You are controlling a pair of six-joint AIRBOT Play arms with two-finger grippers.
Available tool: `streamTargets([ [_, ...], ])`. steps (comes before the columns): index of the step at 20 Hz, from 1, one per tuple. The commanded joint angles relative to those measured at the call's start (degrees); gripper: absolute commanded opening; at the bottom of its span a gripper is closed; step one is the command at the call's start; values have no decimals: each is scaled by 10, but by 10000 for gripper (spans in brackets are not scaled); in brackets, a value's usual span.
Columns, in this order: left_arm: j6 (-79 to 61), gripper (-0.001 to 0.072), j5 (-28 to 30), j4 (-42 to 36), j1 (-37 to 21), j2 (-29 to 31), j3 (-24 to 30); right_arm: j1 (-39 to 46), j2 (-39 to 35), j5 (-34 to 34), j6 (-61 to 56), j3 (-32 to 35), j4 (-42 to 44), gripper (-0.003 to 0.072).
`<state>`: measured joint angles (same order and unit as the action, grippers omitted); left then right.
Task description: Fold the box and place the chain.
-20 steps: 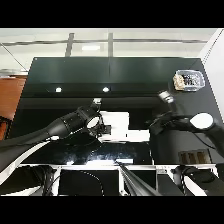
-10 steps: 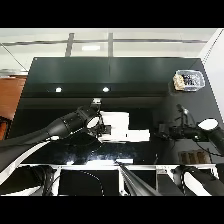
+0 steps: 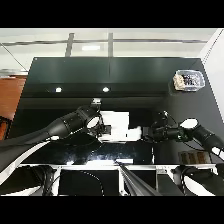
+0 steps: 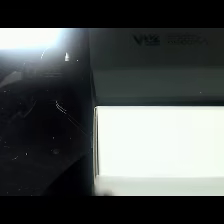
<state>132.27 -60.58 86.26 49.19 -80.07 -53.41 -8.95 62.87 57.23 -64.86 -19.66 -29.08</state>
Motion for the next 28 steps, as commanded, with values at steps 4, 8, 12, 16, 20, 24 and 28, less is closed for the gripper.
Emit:
streamTargets([
  [4, 0, 32, 0, 0, 0, 0, 0, -29, 3, 32, 32, -52, 27, 683],
  [8, 0, 32, 0, 0, 0, 0, 0, -78, 3, 13, 18, -77, 24, 681],
  [12, 0, 33, 0, 0, 0, 0, 0, -135, 3, -37, -47, -90, -3, 534],
  [16, 0, 32, 1, 0, 0, 0, 0, -193, 3, -63, -226, -138, -167, 534],
  [20, 0, 32, 1, 0, 0, 0, 0, -266, 10, -79, -397, -195, -331, 469],
  [24, 0, 32, 1, 1, -1, 0, 0, -325, 45, -46, -516, -233, -439, 469],
  [28, 0, 32, 1, 1, -1, 0, 0, -352, 77, -40, -563, -268, -471, 298],
])
